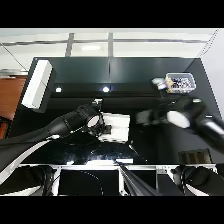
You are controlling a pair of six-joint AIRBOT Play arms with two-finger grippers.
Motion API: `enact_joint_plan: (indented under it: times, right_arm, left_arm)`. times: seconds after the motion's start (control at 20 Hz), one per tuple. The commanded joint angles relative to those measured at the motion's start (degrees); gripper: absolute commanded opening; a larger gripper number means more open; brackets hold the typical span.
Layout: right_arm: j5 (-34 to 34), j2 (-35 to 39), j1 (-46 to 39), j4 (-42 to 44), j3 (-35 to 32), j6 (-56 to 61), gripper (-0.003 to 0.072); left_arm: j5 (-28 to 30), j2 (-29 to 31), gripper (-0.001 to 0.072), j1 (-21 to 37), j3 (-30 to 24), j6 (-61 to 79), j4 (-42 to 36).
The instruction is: Fold the box and place the chain.
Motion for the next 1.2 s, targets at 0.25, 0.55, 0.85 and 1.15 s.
enact_joint_plan:
  times: [0.25,0.55,0.85,1.15]
  right_arm:
    - [-15.1,-9.8,-38.1,-8.7,4.8,-14.6,0.0694]
    - [-7.8,-37.7,-46.4,4.5,34.2,-16.9,0.0699]
    - [0.7,-53.4,-47.5,-0.3,49.6,-12.1,0.0698]
    - [-0.8,-57.0,-50.0,0.3,49.6,-10.1,0.0677]
  left_arm:
    - [0.0,0.0,0.003,0.0,0.0,0.0,0.0]
    - [0.0,0.0,0.003,0.0,0.0,0.0,0.1]
    - [0.0,0.0,0.003,0.0,0.0,0.0,0.3]
    - [0.1,0.0,0.003,0.0,0.0,0.0,0.2]
